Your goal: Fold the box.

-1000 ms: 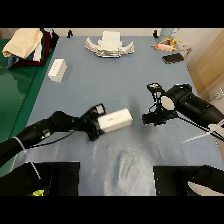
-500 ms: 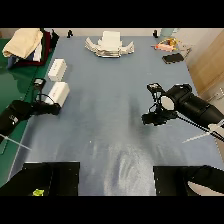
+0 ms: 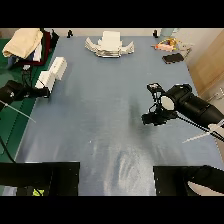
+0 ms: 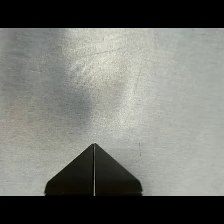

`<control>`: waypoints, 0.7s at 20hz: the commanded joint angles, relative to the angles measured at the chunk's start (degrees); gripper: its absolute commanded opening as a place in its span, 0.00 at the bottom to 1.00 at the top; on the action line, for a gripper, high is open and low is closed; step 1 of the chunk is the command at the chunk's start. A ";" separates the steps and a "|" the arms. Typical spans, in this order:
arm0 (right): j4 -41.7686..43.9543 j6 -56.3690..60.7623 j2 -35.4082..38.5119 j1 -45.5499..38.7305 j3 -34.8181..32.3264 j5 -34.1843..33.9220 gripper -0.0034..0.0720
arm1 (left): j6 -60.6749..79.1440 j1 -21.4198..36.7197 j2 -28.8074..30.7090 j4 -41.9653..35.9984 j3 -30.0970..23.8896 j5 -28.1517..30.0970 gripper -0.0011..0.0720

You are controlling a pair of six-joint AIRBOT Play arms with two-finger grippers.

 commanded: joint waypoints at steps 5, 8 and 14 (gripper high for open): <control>0.00 0.00 -0.04 0.00 0.07 0.00 0.05 | -0.72 -3.67 -16.63 -1.73 18.95 -2.05 0.70; 0.00 0.00 -0.04 0.00 0.07 0.00 0.05 | -1.73 -4.83 -19.21 -1.68 22.23 -2.01 0.70; 0.00 0.00 -0.04 0.00 0.07 0.00 0.05 | -1.51 -4.76 -19.50 -1.66 22.47 3.19 0.70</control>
